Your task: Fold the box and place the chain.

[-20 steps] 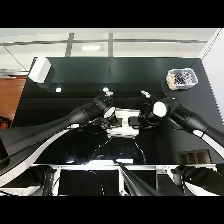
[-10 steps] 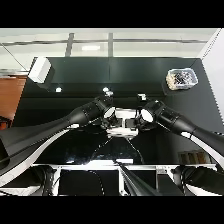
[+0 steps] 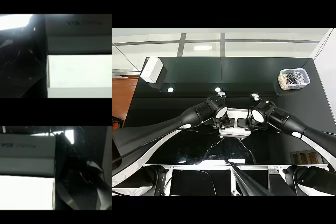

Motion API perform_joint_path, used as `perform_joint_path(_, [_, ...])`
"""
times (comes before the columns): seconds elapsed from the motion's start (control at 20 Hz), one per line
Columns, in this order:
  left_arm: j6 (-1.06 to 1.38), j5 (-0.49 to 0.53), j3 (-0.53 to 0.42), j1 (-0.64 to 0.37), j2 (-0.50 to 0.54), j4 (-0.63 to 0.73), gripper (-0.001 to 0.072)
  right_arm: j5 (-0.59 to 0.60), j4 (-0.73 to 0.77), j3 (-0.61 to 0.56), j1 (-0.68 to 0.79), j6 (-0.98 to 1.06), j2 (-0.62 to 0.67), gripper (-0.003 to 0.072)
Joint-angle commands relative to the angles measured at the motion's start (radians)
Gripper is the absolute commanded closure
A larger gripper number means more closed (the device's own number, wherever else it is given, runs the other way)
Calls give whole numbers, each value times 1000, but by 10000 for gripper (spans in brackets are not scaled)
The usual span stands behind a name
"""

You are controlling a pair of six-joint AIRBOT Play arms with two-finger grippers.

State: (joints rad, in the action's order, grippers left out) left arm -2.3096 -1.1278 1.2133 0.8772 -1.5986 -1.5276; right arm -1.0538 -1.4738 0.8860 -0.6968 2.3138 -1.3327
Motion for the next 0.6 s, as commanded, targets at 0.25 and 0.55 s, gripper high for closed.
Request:
perform_joint_path(0.25, [1, 0, 1, 0, 0, -1, 681, -5, 2, 1, -1, 5, -1, 447])
perform_joint_path(0.55, [2, 7, 1, 0, 0, -2, 681, 10, -1, -1, -1, 5, -24, 670])
